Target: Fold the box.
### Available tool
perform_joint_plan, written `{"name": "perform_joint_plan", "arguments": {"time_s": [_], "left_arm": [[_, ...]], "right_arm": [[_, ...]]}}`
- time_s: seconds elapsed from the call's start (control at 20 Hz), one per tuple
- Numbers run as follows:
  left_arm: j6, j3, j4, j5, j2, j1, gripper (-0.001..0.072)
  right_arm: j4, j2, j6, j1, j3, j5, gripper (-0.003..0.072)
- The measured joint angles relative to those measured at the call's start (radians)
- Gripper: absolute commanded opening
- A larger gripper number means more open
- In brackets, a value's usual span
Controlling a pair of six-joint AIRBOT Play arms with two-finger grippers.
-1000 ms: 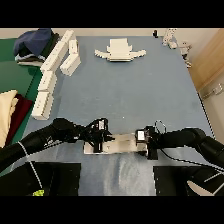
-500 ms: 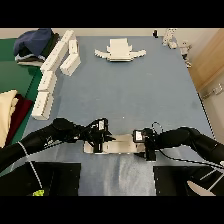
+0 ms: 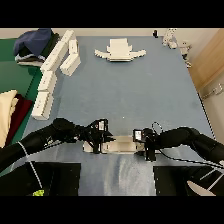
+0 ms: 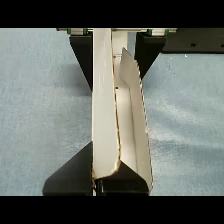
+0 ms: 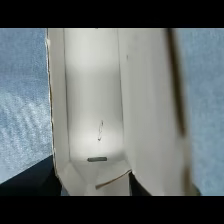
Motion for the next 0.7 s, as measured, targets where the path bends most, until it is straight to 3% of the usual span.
{"name": "perform_joint_plan", "arguments": {"time_s": [0.15, 0.2, 0.7], "left_arm": [[0.0, 0.0, -0.002, 0.002, 0.0, 0.0, 0.0014], [0.0, 0.0, -0.002, 0.002, 0.0, 0.0, 0.0014], [0.0, 0.0, -0.003, 0.003, 0.0, 0.0, 0.0014]], "right_arm": [[0.0, 0.0, 0.0, 0.0, 0.0, -0.003, 0.0632], [0.0, 0.0, 0.0, 0.0, 0.0, -0.003, 0.0717], [0.018, -0.003, -0.001, 0.0, -0.001, 0.0, 0.072]]}}
